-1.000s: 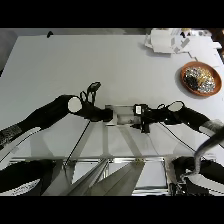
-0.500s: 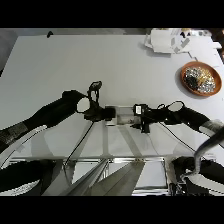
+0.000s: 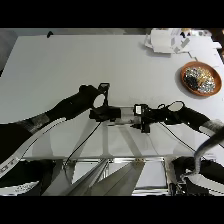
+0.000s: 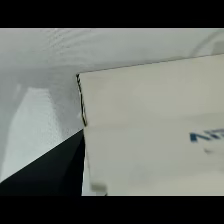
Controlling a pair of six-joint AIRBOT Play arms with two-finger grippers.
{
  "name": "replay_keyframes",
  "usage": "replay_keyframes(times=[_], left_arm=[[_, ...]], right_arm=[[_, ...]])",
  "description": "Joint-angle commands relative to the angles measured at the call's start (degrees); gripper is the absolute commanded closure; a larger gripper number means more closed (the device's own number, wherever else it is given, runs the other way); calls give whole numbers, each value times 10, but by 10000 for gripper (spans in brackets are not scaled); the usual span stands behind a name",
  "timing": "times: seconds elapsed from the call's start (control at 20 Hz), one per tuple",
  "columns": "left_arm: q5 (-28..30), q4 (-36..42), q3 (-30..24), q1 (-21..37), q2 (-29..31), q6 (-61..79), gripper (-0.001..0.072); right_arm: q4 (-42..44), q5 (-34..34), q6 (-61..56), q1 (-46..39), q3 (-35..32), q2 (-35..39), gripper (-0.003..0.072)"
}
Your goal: Fold the box and place the chain.
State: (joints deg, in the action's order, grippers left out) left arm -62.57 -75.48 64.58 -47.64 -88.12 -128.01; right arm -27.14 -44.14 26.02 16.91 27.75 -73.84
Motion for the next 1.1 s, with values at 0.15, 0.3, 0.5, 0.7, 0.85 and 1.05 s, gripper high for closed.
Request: replay_keyframes(times=[0.15, 0.3, 0.5, 0.7, 0.85, 1.05], left_arm=[[-24, -11, 12, -8, -36, -24, 377], [-24, -23, 13, -8, -36, -25, 459], [-24, -24, 12, -8, -36, -25, 623], [-24, -24, 12, -8, -36, -26, 706], [-24, -24, 12, -8, -36, -25, 692], [-25, -24, 13, -5, -30, -25, 497]], right_arm=[[0, 0, 0, 0, 0, 0, 289], [0, 0, 0, 0, 0, 0, 289], [0, 0, 0, 0, 0, 0, 289], [0, 0, 0, 0, 0, 0, 289], [0, 0, 0, 0, 0, 0, 289], [0, 0, 0, 0, 0, 0, 289]])
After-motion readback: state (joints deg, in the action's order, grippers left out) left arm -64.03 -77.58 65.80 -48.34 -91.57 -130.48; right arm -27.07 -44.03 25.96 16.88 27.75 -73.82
